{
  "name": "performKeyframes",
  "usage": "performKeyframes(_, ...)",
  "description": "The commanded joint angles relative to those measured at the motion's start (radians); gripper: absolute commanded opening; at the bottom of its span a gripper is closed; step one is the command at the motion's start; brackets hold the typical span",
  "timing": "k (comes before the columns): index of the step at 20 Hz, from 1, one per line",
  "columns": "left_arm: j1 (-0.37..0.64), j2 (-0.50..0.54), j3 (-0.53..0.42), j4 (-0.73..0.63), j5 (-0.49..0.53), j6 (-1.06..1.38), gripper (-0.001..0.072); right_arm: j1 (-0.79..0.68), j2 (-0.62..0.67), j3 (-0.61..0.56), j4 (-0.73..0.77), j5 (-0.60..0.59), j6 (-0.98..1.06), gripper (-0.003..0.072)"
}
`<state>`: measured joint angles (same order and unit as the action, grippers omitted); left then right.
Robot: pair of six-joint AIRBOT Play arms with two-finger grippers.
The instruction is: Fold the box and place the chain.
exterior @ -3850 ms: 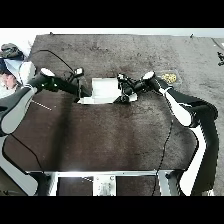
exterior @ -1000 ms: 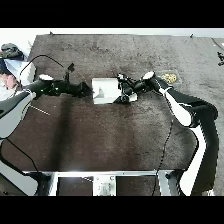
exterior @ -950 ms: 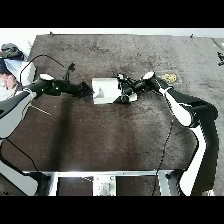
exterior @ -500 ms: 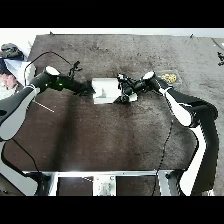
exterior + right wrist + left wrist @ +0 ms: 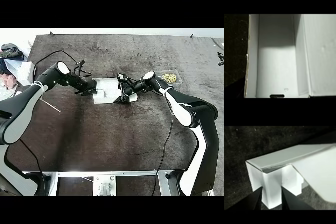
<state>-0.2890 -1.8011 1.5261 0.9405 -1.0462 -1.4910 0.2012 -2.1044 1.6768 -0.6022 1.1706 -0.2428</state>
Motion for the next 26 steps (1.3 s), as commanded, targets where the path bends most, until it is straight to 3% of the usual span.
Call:
performKeyframes(1, -0.018, -0.001, 0.008, 0.035, 0.028, -0.083, 0.0272, 0.0, -0.001, 0.0, 0.0, 0.0, 0.0, 0.0473)
performKeyframes(2, -0.018, 0.0, 0.008, 0.033, 0.027, -0.089, 0.0315, 0.0, -0.001, 0.0, 0.0, 0.0, 0.0, 0.0473)
performKeyframes(4, -0.023, -0.002, 0.008, 0.037, 0.027, -0.11, 0.0314, 0.0, -0.001, 0.0, 0.0, 0.0, 0.0, 0.0473)
performKeyframes(10, -0.09, -0.002, 0.008, 0.227, 0.066, -0.291, 0.0314, 0.0, -0.001, 0.0, 0.0, 0.0, 0.0, 0.0472)
performKeyframes(19, -0.094, -0.023, 0.015, 0.276, 0.013, -0.398, 0.0312, 0.0, -0.001, 0.0, 0.0, 0.0, 0.0, 0.0472)
performKeyframes(22, -0.13, -0.05, 0.092, 0.393, -0.042, -0.493, 0.0311, 0.0, -0.001, 0.0, 0.0, 0.0, 0.0, 0.0473)
performKeyframes(26, -0.184, -0.163, 0.311, 0.541, -0.24, -0.612, 0.0302, 0.0, -0.001, 0.0, 0.0, 0.0, 0.0, 0.0473)
